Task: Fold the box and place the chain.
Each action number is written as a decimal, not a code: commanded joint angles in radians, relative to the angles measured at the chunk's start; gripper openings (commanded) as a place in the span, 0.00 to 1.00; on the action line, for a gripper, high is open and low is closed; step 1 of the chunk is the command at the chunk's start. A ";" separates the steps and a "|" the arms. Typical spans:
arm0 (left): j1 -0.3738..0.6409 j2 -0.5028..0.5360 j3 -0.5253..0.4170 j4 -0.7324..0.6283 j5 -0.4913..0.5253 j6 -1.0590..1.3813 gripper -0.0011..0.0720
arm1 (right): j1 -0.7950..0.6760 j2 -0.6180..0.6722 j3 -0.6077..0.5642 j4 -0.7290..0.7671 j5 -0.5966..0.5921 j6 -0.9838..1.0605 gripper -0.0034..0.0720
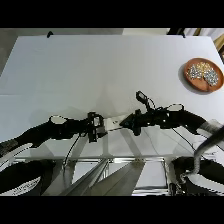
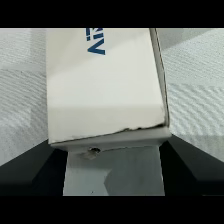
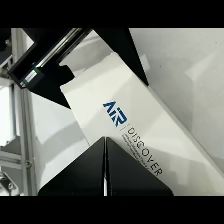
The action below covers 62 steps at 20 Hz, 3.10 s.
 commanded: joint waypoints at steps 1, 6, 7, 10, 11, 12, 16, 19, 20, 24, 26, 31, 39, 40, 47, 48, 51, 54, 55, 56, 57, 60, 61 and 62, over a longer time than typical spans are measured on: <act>0.000 0.001 0.000 0.000 0.000 0.001 0.20 | 0.038 -0.001 -0.001 -0.053 -0.089 0.045 0.07; 0.000 0.001 0.000 0.000 0.000 0.001 0.20 | 0.074 0.003 0.000 -0.055 -0.126 0.048 0.07; 0.000 0.001 0.000 0.000 0.000 0.001 0.20 | 0.074 0.013 0.000 -0.055 -0.127 0.047 0.07; 0.000 0.001 0.000 0.000 0.000 0.001 0.20 | 0.074 0.090 0.000 -0.055 -0.143 0.047 0.07; 0.000 0.001 0.000 0.000 0.000 0.001 0.20 | 0.074 0.130 0.000 -0.055 -0.148 0.047 0.07; 0.000 0.001 0.000 0.000 0.000 0.001 0.20 | 0.074 0.168 0.002 -0.055 -0.147 0.048 0.07; 0.000 0.001 0.000 0.000 0.000 0.001 0.20 | 0.074 0.317 0.088 -0.195 -0.142 0.258 0.07; 0.000 0.001 0.000 0.000 0.000 0.001 0.20 | 0.074 0.361 0.262 -0.739 -0.095 0.799 0.07; 0.000 0.001 0.000 0.000 0.000 0.001 0.20 | 0.074 0.360 0.319 -0.939 -0.033 0.984 0.07; 0.000 0.001 0.000 0.000 0.000 0.001 0.20 | 0.059 0.351 0.378 -1.349 0.259 1.370 0.07; 0.000 0.001 0.000 0.000 0.000 0.001 0.20 | -0.004 0.319 0.378 -1.350 0.455 1.417 0.07; 0.000 0.001 0.000 0.000 0.000 0.001 0.20 | -0.087 0.295 0.378 -1.319 0.631 1.545 0.07; 0.000 0.001 0.000 -0.001 -0.071 0.010 0.20 | -0.087 0.295 0.378 -1.315 0.601 1.547 0.07; 0.002 0.002 0.000 -0.022 -0.070 0.035 0.13 | -0.087 0.295 0.378 -1.315 0.601 1.547 0.07; 0.011 0.235 0.000 -0.059 0.127 -0.100 0.03 | -0.087 0.295 0.378 -1.315 0.602 1.547 0.07; 0.027 0.294 0.000 -0.060 0.190 -0.153 0.03 | -0.087 0.295 0.378 -1.315 0.602 1.547 0.07; 0.119 0.482 0.000 -0.060 0.404 -0.284 0.03 | -0.087 0.295 0.378 -1.315 0.602 1.547 0.07; 0.252 0.630 0.000 -0.061 0.599 -0.352 0.03 | -0.087 0.295 0.378 -1.315 0.602 1.547 0.07; 0.303 0.671 0.000 -0.068 0.660 -0.369 0.03 | -0.087 0.295 0.378 -1.315 0.602 1.547 0.07; 0.348 0.702 -0.001 -0.107 0.727 -0.387 0.03 | -0.087 0.295 0.378 -1.315 0.602 1.547 0.07; 0.394 0.726 -0.001 -0.180 0.809 -0.394 0.03 | -0.087 0.295 0.378 -1.315 0.602 1.547 0.07; 0.503 0.740 -0.001 -0.392 1.058 -0.265 0.02 | -0.087 0.295 0.378 -1.315 0.602 1.547 0.07; 0.534 0.733 -0.001 -0.472 1.121 -0.150 0.02 | -0.087 0.295 0.378 -1.315 0.602 1.547 0.07; 0.564 0.724 -0.001 -0.559 1.162 -0.043 0.02 | -0.087 0.295 0.378 -1.315 0.602 1.547 0.07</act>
